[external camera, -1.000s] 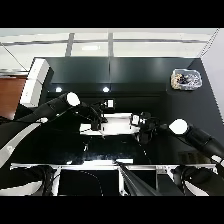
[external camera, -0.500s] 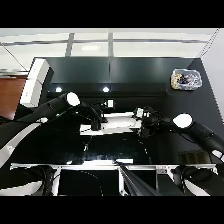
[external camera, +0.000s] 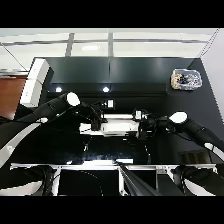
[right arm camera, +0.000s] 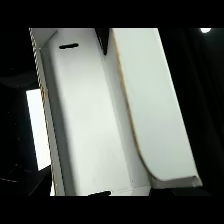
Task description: Fold the box and place the chain.
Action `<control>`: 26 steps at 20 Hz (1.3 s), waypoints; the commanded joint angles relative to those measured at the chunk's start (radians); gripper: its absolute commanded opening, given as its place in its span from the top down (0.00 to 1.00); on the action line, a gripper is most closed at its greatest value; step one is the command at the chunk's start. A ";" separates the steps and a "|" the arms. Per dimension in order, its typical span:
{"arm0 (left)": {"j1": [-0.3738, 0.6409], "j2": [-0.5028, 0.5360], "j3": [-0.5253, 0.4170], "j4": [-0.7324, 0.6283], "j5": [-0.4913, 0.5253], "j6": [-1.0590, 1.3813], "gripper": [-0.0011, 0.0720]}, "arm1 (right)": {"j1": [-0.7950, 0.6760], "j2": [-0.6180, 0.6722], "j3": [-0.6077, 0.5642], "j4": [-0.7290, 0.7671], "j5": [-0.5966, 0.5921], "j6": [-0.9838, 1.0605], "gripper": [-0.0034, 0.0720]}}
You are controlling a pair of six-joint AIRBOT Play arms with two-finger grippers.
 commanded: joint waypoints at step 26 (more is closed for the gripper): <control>0.000 0.001 0.000 -0.001 0.002 -0.003 0.94 | 0.043 -0.092 0.042 -0.187 -0.010 0.106 0.07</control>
